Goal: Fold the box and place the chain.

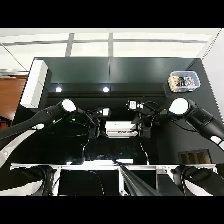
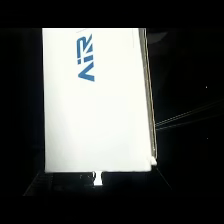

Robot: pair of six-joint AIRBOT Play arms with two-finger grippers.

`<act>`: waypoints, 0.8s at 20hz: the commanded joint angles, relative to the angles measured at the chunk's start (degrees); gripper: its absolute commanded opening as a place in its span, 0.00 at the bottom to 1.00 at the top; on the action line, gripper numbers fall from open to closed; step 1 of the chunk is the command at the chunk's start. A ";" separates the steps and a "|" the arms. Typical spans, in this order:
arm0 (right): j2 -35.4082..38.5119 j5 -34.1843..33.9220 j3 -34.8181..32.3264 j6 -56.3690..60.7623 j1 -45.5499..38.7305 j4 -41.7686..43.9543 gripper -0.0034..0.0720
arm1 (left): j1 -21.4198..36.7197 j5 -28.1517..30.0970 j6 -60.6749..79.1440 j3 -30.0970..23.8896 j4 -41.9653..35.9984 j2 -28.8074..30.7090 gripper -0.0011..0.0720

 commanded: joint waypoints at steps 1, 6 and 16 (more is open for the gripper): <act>0.00 0.55 0.00 0.07 0.02 -0.22 0.50 | 0.00 -0.02 -0.04 0.04 0.00 -0.02 0.68; 0.72 0.85 0.00 0.22 0.00 -0.35 0.50 | 0.00 -0.02 -0.04 0.04 0.00 -0.02 0.68; 1.46 1.55 0.00 1.57 0.00 -2.75 0.50 | 0.00 -0.02 -0.04 0.04 0.00 -0.02 0.68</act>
